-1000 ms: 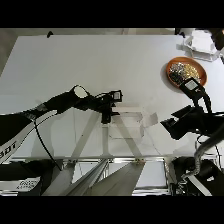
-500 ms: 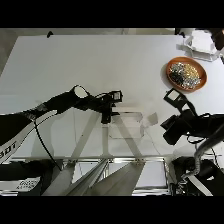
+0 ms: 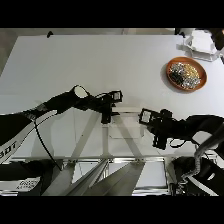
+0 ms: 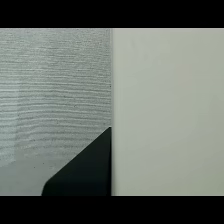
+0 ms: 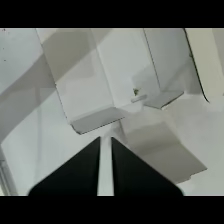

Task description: Fold the box and place the chain.

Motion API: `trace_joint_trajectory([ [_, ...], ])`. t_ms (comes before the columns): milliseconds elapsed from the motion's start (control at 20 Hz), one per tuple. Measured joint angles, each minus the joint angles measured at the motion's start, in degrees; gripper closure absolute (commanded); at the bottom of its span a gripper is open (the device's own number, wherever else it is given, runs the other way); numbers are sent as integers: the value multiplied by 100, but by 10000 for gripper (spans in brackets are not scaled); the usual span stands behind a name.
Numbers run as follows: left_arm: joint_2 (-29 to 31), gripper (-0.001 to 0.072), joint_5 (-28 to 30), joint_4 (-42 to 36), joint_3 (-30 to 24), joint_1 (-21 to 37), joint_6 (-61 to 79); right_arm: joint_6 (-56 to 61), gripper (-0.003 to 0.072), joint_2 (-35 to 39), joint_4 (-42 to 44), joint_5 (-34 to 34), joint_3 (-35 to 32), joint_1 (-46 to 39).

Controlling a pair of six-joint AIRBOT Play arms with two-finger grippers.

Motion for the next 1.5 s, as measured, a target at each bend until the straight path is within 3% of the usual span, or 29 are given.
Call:
trace_joint_trajectory([
  [150, 0, 701, 0, 2, 0, 0, 0, -57, -29, -17, -232, -313, -199, 179],
  [600, 0, 701, 0, 2, 0, 0, 0, -1373, -34, -39, -271, -2009, -1578, 385],
  [1500, 0, 701, 2, 2, 0, 0, 0, -1283, -5, -651, 146, -3104, -1818, 411],
])
